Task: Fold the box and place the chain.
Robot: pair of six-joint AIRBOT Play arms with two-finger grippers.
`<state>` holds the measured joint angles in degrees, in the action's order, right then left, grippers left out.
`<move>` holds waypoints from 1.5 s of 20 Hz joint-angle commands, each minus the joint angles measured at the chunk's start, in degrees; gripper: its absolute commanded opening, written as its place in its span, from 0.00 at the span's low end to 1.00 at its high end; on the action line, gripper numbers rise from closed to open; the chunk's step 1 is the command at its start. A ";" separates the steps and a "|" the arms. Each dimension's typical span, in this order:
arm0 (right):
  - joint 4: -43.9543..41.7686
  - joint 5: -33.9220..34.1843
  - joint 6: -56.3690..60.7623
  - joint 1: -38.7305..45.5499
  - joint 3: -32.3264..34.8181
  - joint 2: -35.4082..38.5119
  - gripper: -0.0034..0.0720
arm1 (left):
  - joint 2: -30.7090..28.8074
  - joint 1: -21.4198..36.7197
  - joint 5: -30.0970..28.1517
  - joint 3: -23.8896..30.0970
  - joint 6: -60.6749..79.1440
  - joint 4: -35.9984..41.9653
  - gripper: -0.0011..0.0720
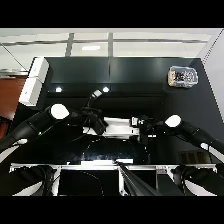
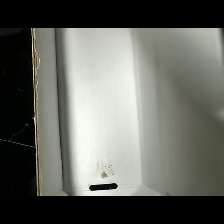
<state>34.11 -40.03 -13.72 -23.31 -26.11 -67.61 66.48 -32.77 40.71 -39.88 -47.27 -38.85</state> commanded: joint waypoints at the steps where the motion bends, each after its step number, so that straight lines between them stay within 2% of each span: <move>1: -0.02 0.00 0.02 -0.02 0.00 -0.04 0.76 | 0.96 -0.09 -16.68 0.46 -0.87 3.78 0.05; 4: 0.00 -0.02 0.02 -0.02 0.00 -0.04 0.76 | 4.39 -0.13 -19.56 0.44 -0.76 4.00 0.05; 9: 0.00 0.00 0.02 -0.02 0.00 -0.04 0.76 | 9.60 -1.40 -16.06 0.44 -0.42 3.50 0.05; 14: -0.02 0.00 0.02 -0.02 0.00 -0.04 0.76 | 7.23 -0.37 -14.23 0.37 3.76 0.90 0.05; 17: 0.00 0.00 0.02 -0.02 0.00 -0.04 0.76 | 1.99 5.33 -7.52 0.26 3.08 -4.26 0.05; 21: -0.02 0.00 0.02 -0.02 0.00 -0.04 0.76 | -8.68 18.97 4.31 0.37 3.13 -4.24 0.05; 23: -0.02 -0.02 0.02 -0.02 0.00 -0.04 0.76 | -10.58 25.31 12.61 0.79 3.30 -4.20 0.06; 24: -0.02 -0.02 0.02 -0.02 0.00 -0.04 0.76 | -10.16 27.23 16.39 1.49 3.65 -4.24 0.25; 25: -0.02 -0.02 0.02 -0.02 0.00 -0.04 0.76 | -9.55 27.61 18.12 2.64 7.50 -4.22 0.73; 26: -0.02 -0.02 0.02 -0.02 0.00 -0.04 0.76 | -9.01 27.06 19.30 4.04 15.17 -4.22 0.96; 28: -0.02 -0.02 0.02 -0.02 0.00 -0.04 0.76 | -7.72 23.63 19.45 6.60 35.63 -4.24 0.97; 30: -0.02 -0.02 0.02 -0.02 0.00 -0.04 0.76 | -5.55 19.23 15.80 8.02 46.90 -4.09 0.96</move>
<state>34.11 -40.03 -13.72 -23.31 -26.11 -67.61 59.24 -10.46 56.45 -34.17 -20.36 -43.07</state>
